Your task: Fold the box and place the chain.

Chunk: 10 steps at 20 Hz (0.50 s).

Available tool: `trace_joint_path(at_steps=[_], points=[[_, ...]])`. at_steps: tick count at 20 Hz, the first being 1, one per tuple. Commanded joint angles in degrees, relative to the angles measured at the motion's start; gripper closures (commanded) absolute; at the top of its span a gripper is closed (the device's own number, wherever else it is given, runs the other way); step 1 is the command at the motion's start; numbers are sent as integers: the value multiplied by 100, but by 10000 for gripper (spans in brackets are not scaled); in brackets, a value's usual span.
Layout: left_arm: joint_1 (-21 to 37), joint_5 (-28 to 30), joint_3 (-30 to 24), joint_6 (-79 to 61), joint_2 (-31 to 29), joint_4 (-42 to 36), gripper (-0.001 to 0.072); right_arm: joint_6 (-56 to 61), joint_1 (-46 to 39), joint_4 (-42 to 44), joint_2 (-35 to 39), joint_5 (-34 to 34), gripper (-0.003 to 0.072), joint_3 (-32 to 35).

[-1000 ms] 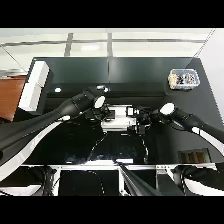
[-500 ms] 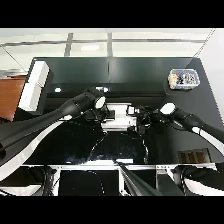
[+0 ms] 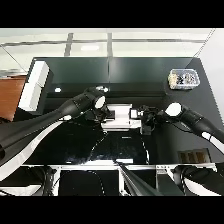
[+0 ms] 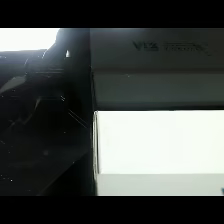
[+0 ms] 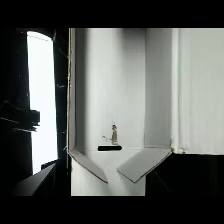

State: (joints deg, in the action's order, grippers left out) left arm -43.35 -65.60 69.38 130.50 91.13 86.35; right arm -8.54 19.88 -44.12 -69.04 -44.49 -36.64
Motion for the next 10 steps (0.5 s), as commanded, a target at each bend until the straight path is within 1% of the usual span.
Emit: trace_joint_path(at_steps=[1,2,3,4,6,7,8,9,10], points=[[-9,-50,4,-140,-4,2,689,-328,11,109,127,61,39,-4],[-13,-61,4,-144,-4,7,689,-387,11,264,127,129,39,-7],[-13,-59,4,-144,-4,11,689,-442,11,350,125,184,79,-4],[-13,-46,4,-142,-4,11,689,-457,11,356,125,234,213,-4],[-13,-48,4,-144,-4,17,689,-446,11,358,125,199,236,-4],[-13,-48,4,-144,-4,15,689,-363,11,369,122,157,399,-4],[-13,-48,4,-144,-4,15,689,-188,11,385,114,127,544,-4],[-13,-48,4,-144,-4,15,689,-74,11,385,107,59,561,-4],[-13,-46,4,-144,-4,15,689,-4,11,385,107,-33,562,-4]])
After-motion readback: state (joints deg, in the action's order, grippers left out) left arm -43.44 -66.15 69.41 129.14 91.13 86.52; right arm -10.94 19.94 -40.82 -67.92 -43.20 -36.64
